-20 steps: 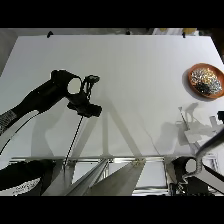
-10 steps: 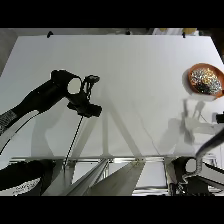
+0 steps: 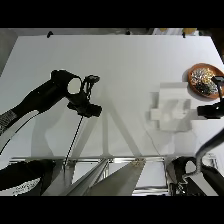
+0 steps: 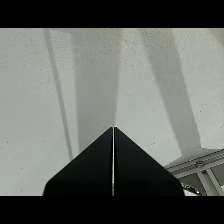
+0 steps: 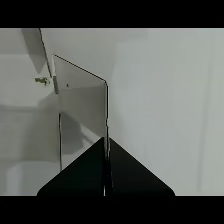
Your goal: Fold the box and place the chain.
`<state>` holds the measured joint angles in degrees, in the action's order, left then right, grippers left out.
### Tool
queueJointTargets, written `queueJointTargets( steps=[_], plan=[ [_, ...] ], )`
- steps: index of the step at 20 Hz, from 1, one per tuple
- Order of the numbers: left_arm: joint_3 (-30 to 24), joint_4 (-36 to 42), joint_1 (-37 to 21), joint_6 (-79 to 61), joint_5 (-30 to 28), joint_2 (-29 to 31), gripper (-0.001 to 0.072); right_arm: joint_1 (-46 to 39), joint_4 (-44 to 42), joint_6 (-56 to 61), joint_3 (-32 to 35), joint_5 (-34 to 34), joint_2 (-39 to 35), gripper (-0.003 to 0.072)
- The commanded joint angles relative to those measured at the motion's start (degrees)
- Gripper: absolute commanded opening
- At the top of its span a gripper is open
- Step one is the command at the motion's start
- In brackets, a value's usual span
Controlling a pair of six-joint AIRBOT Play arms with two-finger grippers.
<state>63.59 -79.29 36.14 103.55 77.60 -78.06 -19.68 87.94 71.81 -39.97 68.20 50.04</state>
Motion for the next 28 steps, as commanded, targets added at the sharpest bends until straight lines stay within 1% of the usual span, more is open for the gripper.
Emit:
queueJointTargets(
  steps=[1, 4, 5, 6, 7, 8, 9, 10, 11, 13, 14, 15, 17, 19, 22, 24, 26, 28],
  plan=[
    [-0.02, -0.76, 0.02, -1.20, -1.25, 0.04, 0.0010, 5.95, -19.91, -4.55, 9.68, -1.90, -13.86, 0.0017],
    [-0.02, -2.10, 0.02, -3.85, -3.30, -0.02, 0.0012, 11.98, -20.11, -2.62, 16.85, -2.64, -21.53, 0.0018],
    [-0.02, -2.67, 0.02, -7.10, -4.37, -0.04, 0.0070, 13.57, -19.06, -2.56, 17.99, -3.28, -22.82, 0.0018],
    [-0.02, -2.47, 0.00, -11.74, -5.33, -0.04, 0.0286, 14.69, -18.78, -2.23, 18.18, -3.76, -23.17, 0.0018],
    [-0.02, -2.10, -0.11, -15.15, -6.62, -0.02, 0.0589, 15.63, -18.78, -2.34, 18.18, -3.80, -23.12, 0.0018],
    [-0.02, -0.13, -0.76, -18.99, -8.00, -0.02, 0.0650, 16.35, -18.75, -3.21, 18.18, -3.78, -23.10, 0.0018],
    [-0.02, 5.22, -2.32, -24.48, -9.46, -0.02, 0.0647, 16.81, -18.73, -4.26, 18.18, -3.74, -23.10, 0.0018],
    [-0.02, 13.29, -4.48, -31.26, -10.73, -0.07, 0.0647, 16.87, -18.80, -5.16, 18.18, -3.63, -23.10, 0.0018],
    [-0.02, 24.44, -7.37, -40.28, -10.95, -0.28, 0.0647, 16.87, -18.73, -5.31, 18.18, -3.45, -23.10, 0.0018],
    [-0.02, 44.68, -13.11, -54.34, -8.61, -2.03, 0.0646, 16.87, -19.41, -6.01, 18.18, -2.91, -23.10, 0.0018],
    [-0.02, 51.04, -15.06, -58.97, -6.40, -3.61, 0.0646, 16.90, -19.69, -6.40, 18.18, -2.82, -23.10, 0.0017],
    [0.00, 55.15, -16.28, -62.45, -4.24, -5.60, 0.0646, 16.87, -19.69, -6.40, 18.18, -2.82, -23.10, 0.0017],
    [0.00, 57.51, -16.22, -65.85, -3.17, -9.92, 0.0647, 16.87, -19.69, -6.40, 18.18, -2.82, -23.10, 0.0016],
    [0.00, 58.12, -14.21, -69.05, -3.26, -14.51, 0.0648, 16.87, -19.69, -6.38, 18.18, -2.82, -23.10, 0.0016],
    [0.00, 58.36, -10.75, -72.61, -5.35, -20.17, 0.0649, 16.87, -19.67, -6.36, 18.18, -2.84, -23.10, 0.0016],
    [0.00, 59.93, -8.98, -75.12, -5.84, -22.69, 0.0649, 16.87, -19.67, -6.36, 18.18, -2.84, -23.10, 0.0016],
    [0.00, 63.19, -7.34, -78.34, -6.34, -24.22, 0.0645, 16.87, -19.67, -6.36, 18.18, -2.84, -23.10, 0.0016],
    [0.00, 65.11, -5.51, -80.78, -9.07, -24.74, 0.0634, 16.87, -19.67, -6.34, 18.18, -2.86, -23.10, 0.0017]
  ],
)
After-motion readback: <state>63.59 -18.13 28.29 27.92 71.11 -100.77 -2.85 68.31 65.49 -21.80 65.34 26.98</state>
